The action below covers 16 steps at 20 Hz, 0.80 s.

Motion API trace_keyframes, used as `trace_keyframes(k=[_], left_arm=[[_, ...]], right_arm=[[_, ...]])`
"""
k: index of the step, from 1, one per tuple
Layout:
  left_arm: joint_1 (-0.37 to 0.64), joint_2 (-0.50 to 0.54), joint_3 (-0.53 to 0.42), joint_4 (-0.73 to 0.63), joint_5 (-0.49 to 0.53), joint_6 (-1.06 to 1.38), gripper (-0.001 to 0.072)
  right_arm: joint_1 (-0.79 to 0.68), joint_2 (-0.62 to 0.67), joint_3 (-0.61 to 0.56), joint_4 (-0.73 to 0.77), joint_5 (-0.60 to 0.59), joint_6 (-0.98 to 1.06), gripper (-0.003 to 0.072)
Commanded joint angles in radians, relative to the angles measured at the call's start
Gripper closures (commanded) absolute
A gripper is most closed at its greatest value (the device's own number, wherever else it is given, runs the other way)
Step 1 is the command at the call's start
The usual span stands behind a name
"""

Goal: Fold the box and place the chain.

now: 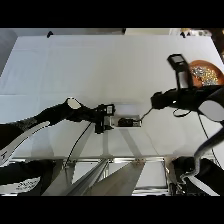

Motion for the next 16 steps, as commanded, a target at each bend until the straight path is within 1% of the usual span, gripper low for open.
trace_keyframes(k=[1,3,5,7,9,13,14,15,16], left_arm=[[0.001,0.001,0.0,0.0,0.0,0.0,0.0436],[0.001,0.001,0.0,0.0,0.0,0.0,0.0436],[0.001,0.001,0.0,0.0,0.0,0.0,0.0436],[0.001,0.001,0.0,0.0,0.0,0.0,0.0436],[0.001,0.001,0.0,0.0,0.0,0.0,0.0436],[0.001,0.001,0.0,0.0,0.0,0.0,0.0436],[0.001,0.001,0.0,0.0,0.0,0.0,0.0436],[0.001,0.001,0.0,0.0,0.0,0.0,0.0436],[0.001,0.001,0.0,0.0,0.0,0.0,0.0436]], right_arm=[[-0.1,-0.03,0.009,-0.061,0.035,0.025,0.0376],[-0.114,-0.101,0.009,-0.06,0.035,0.025,0.0377],[-0.113,-0.194,0.009,-0.026,0.032,0.024,0.0406],[-0.113,-0.286,0.009,0.01,0.032,0.024,0.0408],[-0.113,-0.359,0.009,0.014,0.031,0.023,0.0408],[-0.113,-0.449,0.009,0.034,-0.034,0.022,0.0417],[-0.113,-0.467,0.009,0.052,-0.045,0.022,0.045],[-0.113,-0.486,0.009,0.064,-0.047,0.026,0.0467],[-0.113,-0.5,0.009,0.074,-0.051,0.026,0.0467]])
